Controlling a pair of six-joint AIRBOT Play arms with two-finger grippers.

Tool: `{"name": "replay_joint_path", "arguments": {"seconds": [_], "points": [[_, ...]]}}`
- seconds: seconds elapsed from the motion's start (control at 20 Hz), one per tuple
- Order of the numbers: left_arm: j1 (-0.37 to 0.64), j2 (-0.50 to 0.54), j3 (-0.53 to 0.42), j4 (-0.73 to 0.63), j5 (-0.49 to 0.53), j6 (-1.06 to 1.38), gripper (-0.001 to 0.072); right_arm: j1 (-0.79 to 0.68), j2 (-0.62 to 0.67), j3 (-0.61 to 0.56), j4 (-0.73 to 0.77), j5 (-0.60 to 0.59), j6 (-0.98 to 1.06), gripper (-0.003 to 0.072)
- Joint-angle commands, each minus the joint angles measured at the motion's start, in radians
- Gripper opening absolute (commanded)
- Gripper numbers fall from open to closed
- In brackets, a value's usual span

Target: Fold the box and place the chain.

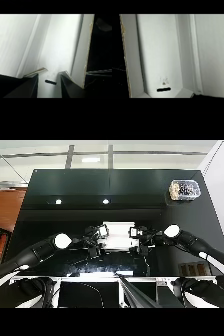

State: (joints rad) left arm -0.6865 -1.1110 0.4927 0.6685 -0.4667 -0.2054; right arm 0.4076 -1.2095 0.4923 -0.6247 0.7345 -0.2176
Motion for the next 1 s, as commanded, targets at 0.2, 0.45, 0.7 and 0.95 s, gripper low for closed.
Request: {"name": "replay_joint_path", "arguments": {"seconds": [0.2, 0.45, 0.7, 0.95], "points": [[0.0, -0.031, 0.04, -0.014, -0.013, 0.024, 0.0335, 0.0, 0.0, 0.0, 0.0, 0.002, 0.0, 0.0533], [0.0, -0.041, 0.04, 0.003, -0.065, 0.024, 0.022, 0.0, 0.0, 0.0, 0.0, 0.001, 0.0, 0.0533], [0.0, -0.043, 0.04, 0.003, -0.056, 0.027, 0.0369, 0.0, 0.0, 0.0, 0.0, 0.002, 0.0, 0.0533], [0.0, -0.043, 0.04, 0.008, -0.06, 0.048, 0.0181, 0.0, 0.0, 0.0, 0.0, 0.002, 0.0, 0.0533]]}}
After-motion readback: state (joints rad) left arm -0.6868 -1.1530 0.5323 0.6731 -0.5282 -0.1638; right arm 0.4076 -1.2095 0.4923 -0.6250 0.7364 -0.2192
